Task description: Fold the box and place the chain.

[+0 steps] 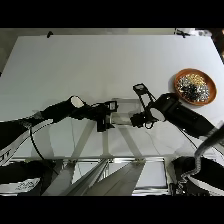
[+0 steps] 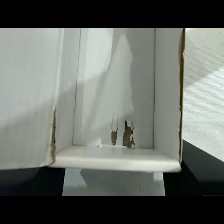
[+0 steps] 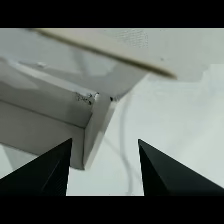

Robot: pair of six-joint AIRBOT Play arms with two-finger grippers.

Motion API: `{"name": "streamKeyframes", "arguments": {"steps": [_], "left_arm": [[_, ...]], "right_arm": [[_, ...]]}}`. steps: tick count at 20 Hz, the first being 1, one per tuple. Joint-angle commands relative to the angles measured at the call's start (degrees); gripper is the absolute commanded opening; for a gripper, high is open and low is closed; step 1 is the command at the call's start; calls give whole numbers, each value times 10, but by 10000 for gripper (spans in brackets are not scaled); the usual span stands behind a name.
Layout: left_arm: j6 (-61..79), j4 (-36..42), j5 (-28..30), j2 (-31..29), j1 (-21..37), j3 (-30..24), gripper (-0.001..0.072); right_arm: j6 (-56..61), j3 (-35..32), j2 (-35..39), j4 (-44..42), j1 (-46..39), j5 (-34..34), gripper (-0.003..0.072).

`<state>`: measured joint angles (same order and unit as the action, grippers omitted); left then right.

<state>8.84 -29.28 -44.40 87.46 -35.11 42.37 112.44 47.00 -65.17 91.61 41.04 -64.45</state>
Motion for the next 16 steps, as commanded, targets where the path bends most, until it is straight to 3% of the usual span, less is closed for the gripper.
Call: {"name": "streamKeyframes", "arguments": {"steps": [1,4,9,13,15,16], "left_arm": [[1,-1,0,0,0,0,393],[1,-1,0,0,0,0,393],[1,-1,0,0,0,0,393],[1,-1,0,0,0,0,393],[1,-1,0,0,0,0,393],[1,-1,0,0,0,0,393]], "right_arm": [[-44,0,53,-6,0,-18,472],[-115,0,94,-26,-26,-20,471],[-294,0,104,-166,-225,-7,434],[-419,0,83,-274,-355,81,194],[-492,7,40,-358,-379,107,69],[-529,17,7,-402,-378,110,46]]}}
